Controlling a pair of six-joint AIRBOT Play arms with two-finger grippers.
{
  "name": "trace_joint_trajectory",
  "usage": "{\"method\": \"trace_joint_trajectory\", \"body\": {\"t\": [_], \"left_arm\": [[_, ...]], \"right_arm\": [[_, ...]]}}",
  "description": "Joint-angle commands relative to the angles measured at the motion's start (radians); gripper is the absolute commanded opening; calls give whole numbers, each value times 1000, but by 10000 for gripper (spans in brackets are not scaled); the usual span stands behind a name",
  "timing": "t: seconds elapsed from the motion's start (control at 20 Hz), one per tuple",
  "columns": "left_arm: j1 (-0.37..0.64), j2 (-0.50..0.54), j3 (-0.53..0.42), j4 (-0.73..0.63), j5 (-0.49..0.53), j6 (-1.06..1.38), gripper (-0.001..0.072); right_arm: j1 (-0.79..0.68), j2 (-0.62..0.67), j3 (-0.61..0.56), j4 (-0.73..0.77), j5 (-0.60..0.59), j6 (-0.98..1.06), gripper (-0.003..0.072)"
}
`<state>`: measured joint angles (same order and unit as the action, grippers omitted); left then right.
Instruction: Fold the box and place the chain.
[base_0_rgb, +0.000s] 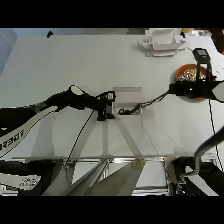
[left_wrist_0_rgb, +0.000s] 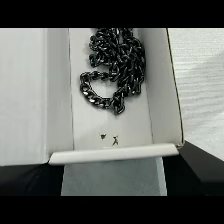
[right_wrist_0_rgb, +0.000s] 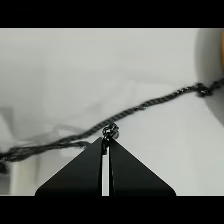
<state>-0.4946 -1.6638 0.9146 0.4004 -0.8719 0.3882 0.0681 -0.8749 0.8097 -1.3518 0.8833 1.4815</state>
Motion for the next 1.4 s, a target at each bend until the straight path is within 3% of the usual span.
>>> {"method": "trace_joint_trajectory", "body": {"t": [0.0, 0.2, 0.4, 0.8, 1.35], "left_arm": [[0, 1, 0, 0, 0, 0, 13], [0, 1, 0, 0, 0, 0, 13], [0, 1, 0, 0, 0, 0, 13], [0, 1, 0, 0, 0, 0, 13], [0, 1, 0, 0, 0, 0, 13]], "right_arm": [[40, 63, 0, 164, 42, -106, 18], [218, 63, 0, 175, 42, -147, 18], [365, 62, 0, 205, -61, -154, 18], [456, 42, 0, 292, -174, -152, 18], [456, -292, 0, 313, -158, -158, 17]]}}
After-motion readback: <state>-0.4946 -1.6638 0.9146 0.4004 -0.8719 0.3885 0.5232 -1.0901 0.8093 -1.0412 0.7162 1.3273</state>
